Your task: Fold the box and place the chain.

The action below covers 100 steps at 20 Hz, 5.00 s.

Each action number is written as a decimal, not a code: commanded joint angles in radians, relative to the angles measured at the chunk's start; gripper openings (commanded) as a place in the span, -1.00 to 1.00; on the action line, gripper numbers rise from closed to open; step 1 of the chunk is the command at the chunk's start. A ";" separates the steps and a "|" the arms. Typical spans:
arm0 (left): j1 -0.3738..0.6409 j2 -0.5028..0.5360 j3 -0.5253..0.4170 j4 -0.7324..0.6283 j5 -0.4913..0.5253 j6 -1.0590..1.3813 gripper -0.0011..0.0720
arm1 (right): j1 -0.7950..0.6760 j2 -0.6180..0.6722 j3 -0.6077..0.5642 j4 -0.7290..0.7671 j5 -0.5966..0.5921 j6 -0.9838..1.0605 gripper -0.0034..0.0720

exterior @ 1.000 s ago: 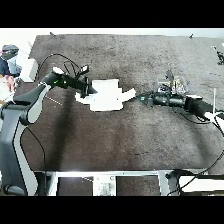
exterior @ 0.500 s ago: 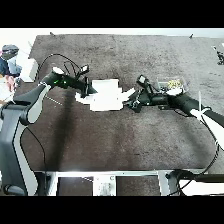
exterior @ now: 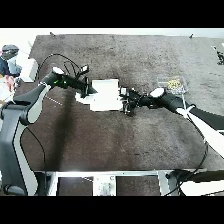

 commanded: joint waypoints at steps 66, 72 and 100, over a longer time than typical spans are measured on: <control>0.001 -0.001 0.000 -0.009 -0.023 0.000 -0.94 | -0.116 -0.438 0.591 0.006 0.466 -0.005 0.73; 0.001 -0.001 0.000 -0.009 -0.023 0.001 -0.94 | -0.109 -0.511 0.683 0.004 0.533 0.076 0.68; 0.001 -0.001 0.000 -0.010 -0.018 0.000 -0.94 | -0.092 -0.521 0.684 -0.030 0.468 0.053 0.48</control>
